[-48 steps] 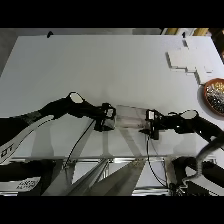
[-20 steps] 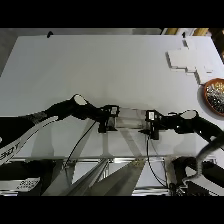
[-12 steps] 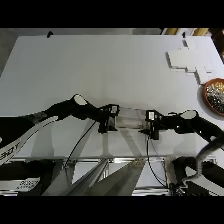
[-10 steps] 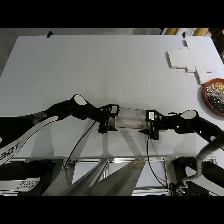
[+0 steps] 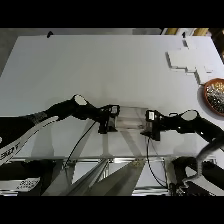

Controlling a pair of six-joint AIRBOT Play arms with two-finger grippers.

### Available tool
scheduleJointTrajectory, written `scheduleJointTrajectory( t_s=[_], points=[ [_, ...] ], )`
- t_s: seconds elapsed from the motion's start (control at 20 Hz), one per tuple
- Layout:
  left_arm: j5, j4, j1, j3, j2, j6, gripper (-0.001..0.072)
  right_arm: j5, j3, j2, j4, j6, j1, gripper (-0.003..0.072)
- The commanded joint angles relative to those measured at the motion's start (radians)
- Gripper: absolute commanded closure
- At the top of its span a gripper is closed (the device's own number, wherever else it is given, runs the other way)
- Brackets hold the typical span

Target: Fold the box and place the chain.

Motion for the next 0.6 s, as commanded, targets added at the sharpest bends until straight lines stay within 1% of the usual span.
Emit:
scheduleJointTrajectory(
  t_s=[0.0,0.05,0.1,0.15,0.3,0.35,0.4,0.5,0.55],
  points=[
    [0.004,0.001,0.000,0.001,0.000,0.002,0.0675,0.003,0.000,0.114,-0.327,0.262,0.000,-0.0006],
    [0.003,0.001,0.000,0.001,0.000,0.002,0.0675,0.011,0.000,0.163,-0.412,0.354,0.000,-0.0005],
    [0.004,0.001,0.000,0.001,0.000,0.002,0.0675,0.015,0.000,0.206,-0.453,0.445,0.000,-0.0003],
    [0.004,0.001,0.000,0.001,0.000,0.002,0.0675,0.019,0.000,0.246,-0.463,0.499,0.000,0.0002],
    [0.003,0.001,0.000,0.001,0.000,0.002,0.0675,0.070,0.001,0.400,-0.459,0.558,0.000,0.0116],
    [0.004,0.001,0.000,0.001,0.000,0.002,0.0675,0.079,0.001,0.447,-0.436,0.558,0.000,0.0119],
    [0.003,0.001,0.000,0.001,0.000,0.002,0.0675,0.079,0.001,0.483,-0.370,0.557,0.001,0.0119],
    [0.004,0.001,0.000,0.001,0.000,0.002,0.0675,0.079,0.001,0.510,-0.162,0.554,0.001,0.0116],
    [0.003,0.001,0.000,0.001,0.000,0.002,0.0675,0.078,0.001,0.509,-0.089,0.552,0.001,0.0116]
  ],
)
